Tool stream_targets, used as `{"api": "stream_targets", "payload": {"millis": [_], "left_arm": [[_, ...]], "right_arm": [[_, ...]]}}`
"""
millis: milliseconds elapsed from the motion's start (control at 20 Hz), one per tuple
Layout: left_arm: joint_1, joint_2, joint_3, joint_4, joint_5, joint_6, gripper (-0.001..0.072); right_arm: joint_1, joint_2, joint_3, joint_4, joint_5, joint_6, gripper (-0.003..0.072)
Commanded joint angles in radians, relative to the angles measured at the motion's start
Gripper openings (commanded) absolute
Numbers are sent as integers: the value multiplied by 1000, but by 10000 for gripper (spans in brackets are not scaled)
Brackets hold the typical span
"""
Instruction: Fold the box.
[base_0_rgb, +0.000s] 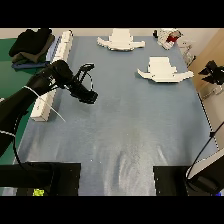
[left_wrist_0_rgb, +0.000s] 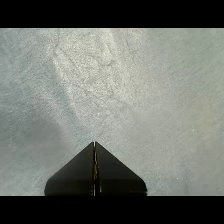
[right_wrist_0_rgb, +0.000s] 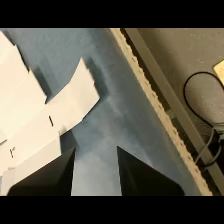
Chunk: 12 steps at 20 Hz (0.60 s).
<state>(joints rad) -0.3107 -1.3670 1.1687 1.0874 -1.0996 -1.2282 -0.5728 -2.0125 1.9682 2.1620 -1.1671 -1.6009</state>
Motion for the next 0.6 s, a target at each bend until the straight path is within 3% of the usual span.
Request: {"api": "stream_targets", "payload": {"millis": [0,100,200,400,450,550], "left_arm": [[-1,0,1,0,0,0,15],[-1,0,1,0,0,0,15],[-1,0,1,0,0,0,15],[-1,0,1,0,0,0,15],[-1,0,1,0,0,0,15],[-1,0,1,0,0,0,15]], "right_arm": [[-5,-129,93,74,50,-65,427],[7,-156,95,110,92,-106,425],[21,-169,95,135,124,-141,349],[44,-176,96,149,195,-158,346],[47,-176,96,163,198,-183,295],[50,-176,96,180,198,-218,295]]}}
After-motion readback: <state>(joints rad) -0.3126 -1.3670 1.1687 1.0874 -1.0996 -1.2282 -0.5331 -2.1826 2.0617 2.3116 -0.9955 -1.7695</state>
